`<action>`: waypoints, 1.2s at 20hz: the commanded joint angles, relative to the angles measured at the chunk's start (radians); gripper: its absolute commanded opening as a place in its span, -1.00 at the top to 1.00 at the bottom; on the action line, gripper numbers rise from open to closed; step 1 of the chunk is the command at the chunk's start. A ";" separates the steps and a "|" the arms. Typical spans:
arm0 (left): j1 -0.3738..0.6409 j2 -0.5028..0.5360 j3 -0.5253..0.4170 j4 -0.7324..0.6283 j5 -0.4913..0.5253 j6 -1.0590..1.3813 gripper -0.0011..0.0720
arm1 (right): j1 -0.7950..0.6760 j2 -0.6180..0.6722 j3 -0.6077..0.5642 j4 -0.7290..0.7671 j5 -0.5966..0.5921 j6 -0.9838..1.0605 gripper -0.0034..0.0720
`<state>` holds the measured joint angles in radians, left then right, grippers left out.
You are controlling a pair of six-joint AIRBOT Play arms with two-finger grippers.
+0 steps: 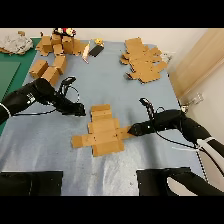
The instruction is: Fold the box.
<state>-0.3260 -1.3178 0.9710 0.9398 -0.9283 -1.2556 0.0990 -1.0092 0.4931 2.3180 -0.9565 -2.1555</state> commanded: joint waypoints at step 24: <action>0.003 -0.274 0.000 -0.584 -0.190 0.652 0.04 | 0.003 0.080 -0.075 0.058 0.018 -0.078 0.90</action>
<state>-0.3248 -1.5871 0.9714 0.3717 -1.1027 -0.6525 0.1017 -0.9287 0.4191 2.3783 -0.9390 -2.2341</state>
